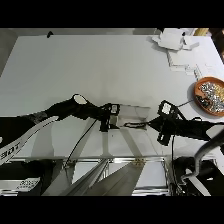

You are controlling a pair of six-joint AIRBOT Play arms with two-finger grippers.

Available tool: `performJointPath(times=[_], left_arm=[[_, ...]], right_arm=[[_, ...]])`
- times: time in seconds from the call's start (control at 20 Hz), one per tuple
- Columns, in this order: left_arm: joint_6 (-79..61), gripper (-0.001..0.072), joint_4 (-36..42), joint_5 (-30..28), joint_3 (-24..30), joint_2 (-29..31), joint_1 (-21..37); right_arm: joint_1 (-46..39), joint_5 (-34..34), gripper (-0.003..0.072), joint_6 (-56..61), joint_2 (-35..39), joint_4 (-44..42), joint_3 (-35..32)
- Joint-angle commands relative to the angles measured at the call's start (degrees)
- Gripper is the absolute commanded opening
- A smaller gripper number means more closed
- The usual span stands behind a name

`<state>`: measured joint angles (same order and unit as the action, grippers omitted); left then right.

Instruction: Fold the box and place the chain.

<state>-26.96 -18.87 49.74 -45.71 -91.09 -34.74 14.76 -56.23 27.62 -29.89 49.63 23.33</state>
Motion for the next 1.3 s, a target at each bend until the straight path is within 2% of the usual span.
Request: performJointPath(times=[0.0, 0.2, 0.5, 0.55, 0.6, 0.65, 0.75, 0.95, 1.05, 1.15, 1.25], left_arm=[[0.0, 0.0272, 0.0, 0.0, 0.0, 0.0, 0.0], [0.0, 0.0272, 0.0, 0.0, 0.0, 0.0, 0.0], [0.0, 0.0272, 0.0, 0.0, 0.0, 0.0, 0.0], [0.0, 0.0272, 0.0, 0.0, 0.0, 0.0, 0.0], [0.0, 0.0272, 0.0, 0.0, 0.0, 0.0, 0.0], [0.0, 0.0272, 0.0, 0.0, 0.0, 0.0, 0.0], [0.0, 0.0272, 0.0, 0.0, 0.0, 0.0, 0.0], [0.0, 0.0272, 0.0, 0.0, 0.0, 0.0, 0.0], [0.0, 0.0272, 0.0, 0.0, 0.0, 0.0, 0.0], [0.0, 0.0272, 0.0, 0.0, 0.0, 0.0, 0.0], [0.0, 0.0272, 0.0, 0.0, 0.0, 0.0, 0.0]], right_arm=[[3.9, 7.5, 0.0021, -7.4, 0.1, -17.2, 0.0], [11.9, 19.4, 0.0021, -8.0, -5.2, -18.8, 0.0], [15.8, 28.9, 0.0026, -8.0, -18.9, -18.3, 0.0], [15.8, 30.0, 0.0095, -8.0, -20.5, -18.1, 0.0], [15.8, 30.8, 0.0244, -8.0, -21.3, -17.9, 0.1], [15.7, 30.9, 0.0311, -8.0, -21.1, -17.3, 0.1], [13.8, 26.4, 0.0297, -8.0, -18.4, -12.2, 0.9], [5.0, 8.4, 0.0297, -8.1, -8.5, 6.6, 1.6], [-0.3, -0.2, 0.0293, -9.5, -6.2, 12.9, 1.6], [-4.3, -3.4, 0.0292, -14.6, -6.3, 14.7, 0.9], [-6.1, -2.1, 0.0292, -19.7, -7.1, 14.2, -0.6]])
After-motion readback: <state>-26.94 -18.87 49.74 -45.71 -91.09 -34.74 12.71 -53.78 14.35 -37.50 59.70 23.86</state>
